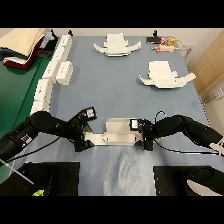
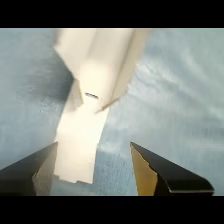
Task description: Fold the box.
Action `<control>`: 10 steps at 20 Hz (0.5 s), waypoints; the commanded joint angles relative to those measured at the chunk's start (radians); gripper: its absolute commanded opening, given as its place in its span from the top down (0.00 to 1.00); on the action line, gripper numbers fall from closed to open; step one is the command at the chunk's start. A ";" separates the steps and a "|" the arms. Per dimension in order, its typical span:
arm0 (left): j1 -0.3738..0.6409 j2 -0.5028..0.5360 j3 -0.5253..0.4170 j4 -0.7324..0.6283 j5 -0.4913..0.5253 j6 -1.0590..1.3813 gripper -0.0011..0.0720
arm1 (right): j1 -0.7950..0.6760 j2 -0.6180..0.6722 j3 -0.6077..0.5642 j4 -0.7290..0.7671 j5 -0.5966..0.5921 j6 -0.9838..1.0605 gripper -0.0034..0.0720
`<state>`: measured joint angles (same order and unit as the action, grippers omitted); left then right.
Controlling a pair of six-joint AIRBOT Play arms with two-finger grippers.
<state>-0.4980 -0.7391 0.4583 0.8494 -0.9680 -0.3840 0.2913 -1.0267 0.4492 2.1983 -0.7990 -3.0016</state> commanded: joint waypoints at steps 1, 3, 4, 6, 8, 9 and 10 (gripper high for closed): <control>-0.097 -0.020 -0.051 0.031 0.086 0.167 0.03 | 0.000 0.000 0.000 0.001 0.002 0.001 0.34; -0.165 -0.060 -0.053 0.027 0.187 0.167 0.03 | 0.000 0.000 0.000 0.001 0.002 0.001 0.34; -0.193 -0.082 -0.053 0.021 0.247 0.166 0.03 | 0.000 0.000 0.000 0.001 0.002 0.001 0.34; -0.225 -0.132 -0.053 0.009 0.357 0.154 0.03 | 0.000 0.000 0.000 0.001 0.002 0.001 0.34; -0.227 -0.171 -0.048 -0.001 0.410 0.153 0.03 | 0.000 0.000 0.000 0.001 0.002 0.001 0.34; -0.227 -0.185 -0.046 -0.001 0.426 0.148 0.03 | 0.000 0.000 0.000 0.001 0.002 0.001 0.34; -0.228 -0.193 -0.044 -0.001 0.427 0.149 0.03 | 0.000 0.000 0.000 0.001 0.002 0.001 0.34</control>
<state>-0.7078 -0.8909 0.4118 0.8547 -0.6273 -0.2375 0.2913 -1.0271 0.4492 2.1983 -0.7971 -3.0013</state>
